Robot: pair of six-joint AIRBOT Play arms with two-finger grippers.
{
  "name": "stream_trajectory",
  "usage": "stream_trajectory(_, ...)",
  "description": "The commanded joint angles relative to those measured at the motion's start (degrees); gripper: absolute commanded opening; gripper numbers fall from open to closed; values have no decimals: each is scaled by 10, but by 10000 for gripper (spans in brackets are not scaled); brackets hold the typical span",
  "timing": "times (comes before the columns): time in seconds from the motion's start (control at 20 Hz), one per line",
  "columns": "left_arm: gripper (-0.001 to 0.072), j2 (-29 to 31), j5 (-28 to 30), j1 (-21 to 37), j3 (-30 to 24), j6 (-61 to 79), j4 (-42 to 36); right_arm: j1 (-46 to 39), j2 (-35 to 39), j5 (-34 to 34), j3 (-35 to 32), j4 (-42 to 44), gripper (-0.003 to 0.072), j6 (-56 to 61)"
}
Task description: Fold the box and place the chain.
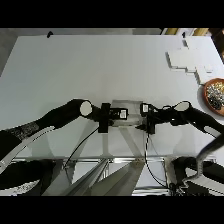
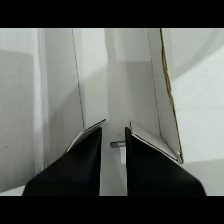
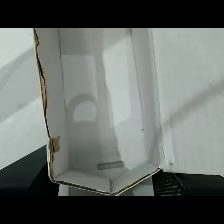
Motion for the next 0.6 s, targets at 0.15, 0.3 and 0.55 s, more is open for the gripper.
stream_trajectory(0.15,657,-2,8,-3,0,-1,-4,0,0,0,0,1,415,1)
stream_trajectory(0.3,642,-1,5,-7,0,-1,-5,0,0,0,0,1,415,1)
stream_trajectory(0.55,80,35,-52,0,0,-130,24,0,0,0,0,0,415,1)
